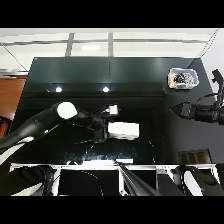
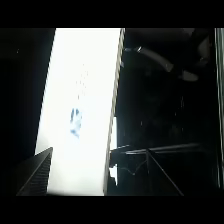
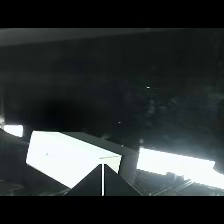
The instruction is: Fold the box and place the chain.
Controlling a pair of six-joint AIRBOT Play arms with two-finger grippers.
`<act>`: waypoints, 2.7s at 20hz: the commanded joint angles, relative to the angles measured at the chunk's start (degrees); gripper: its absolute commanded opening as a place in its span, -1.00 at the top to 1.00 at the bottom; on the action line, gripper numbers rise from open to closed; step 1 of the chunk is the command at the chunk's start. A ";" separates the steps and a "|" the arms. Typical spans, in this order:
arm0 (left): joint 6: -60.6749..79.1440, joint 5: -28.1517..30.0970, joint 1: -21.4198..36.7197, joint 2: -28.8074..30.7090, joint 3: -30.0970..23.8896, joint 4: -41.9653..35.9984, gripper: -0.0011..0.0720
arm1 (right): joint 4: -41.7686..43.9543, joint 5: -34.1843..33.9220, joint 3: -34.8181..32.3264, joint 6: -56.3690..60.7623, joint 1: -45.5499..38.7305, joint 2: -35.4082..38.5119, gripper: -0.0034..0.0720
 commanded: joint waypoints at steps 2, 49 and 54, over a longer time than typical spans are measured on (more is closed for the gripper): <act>-2.67 0.63 -4.02 -12.17 11.82 1.60 -0.97 | -1.16 -0.52 -0.63 0.11 -0.61 0.24 0.87; -55.39 -6.38 55.78 -27.58 39.98 38.58 -0.01 | -1.09 -3.67 -0.63 0.66 -0.61 0.24 0.87; -55.65 -5.46 57.09 -43.80 61.59 37.62 -0.01 | -1.29 -3.72 -0.63 0.70 -0.61 0.24 0.87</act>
